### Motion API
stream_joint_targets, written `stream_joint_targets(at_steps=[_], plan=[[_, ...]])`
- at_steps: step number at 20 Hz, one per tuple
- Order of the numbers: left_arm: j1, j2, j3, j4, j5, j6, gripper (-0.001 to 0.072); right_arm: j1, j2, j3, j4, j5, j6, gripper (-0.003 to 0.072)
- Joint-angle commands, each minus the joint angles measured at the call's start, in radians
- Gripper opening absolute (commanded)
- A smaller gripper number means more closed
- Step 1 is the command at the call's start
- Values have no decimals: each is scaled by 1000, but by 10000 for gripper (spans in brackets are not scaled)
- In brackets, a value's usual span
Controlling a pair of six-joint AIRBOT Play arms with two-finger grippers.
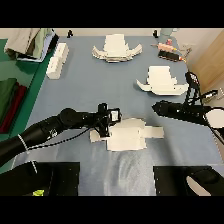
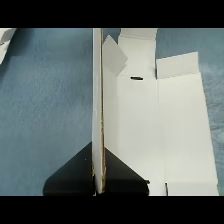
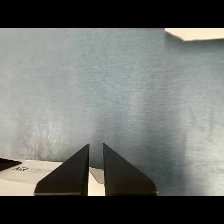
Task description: Fold the box.
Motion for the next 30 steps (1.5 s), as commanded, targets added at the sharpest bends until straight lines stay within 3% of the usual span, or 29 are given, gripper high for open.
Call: stream_joint_targets(at_steps=[1, 4, 12, 17, 24, 27, 30], plan=[[-36, 9, -8, -2, -1, 1, 12, 19, 1, 0, 2, -2, 1, 130], [-58, 22, -37, -50, -8, 2, 12, 19, 1, 0, 3, 0, 1, 75], [-120, 37, -146, -68, 114, 2, 12, 19, 1, 0, 3, -3, 2, 75], [-132, 37, -132, -67, 115, 2, 14, 19, 1, 0, 3, -3, 1, 76], [84, 36, -10, -41, -89, 2, 15, 19, 1, 0, 3, -27, 1, 75], [90, 31, -21, -40, -234, 3, 15, 19, 1, 0, 3, -29, 2, 75], [62, -6, -35, -42, -250, 29, 15, 19, 1, 0, 3, -42, 2, 75]])
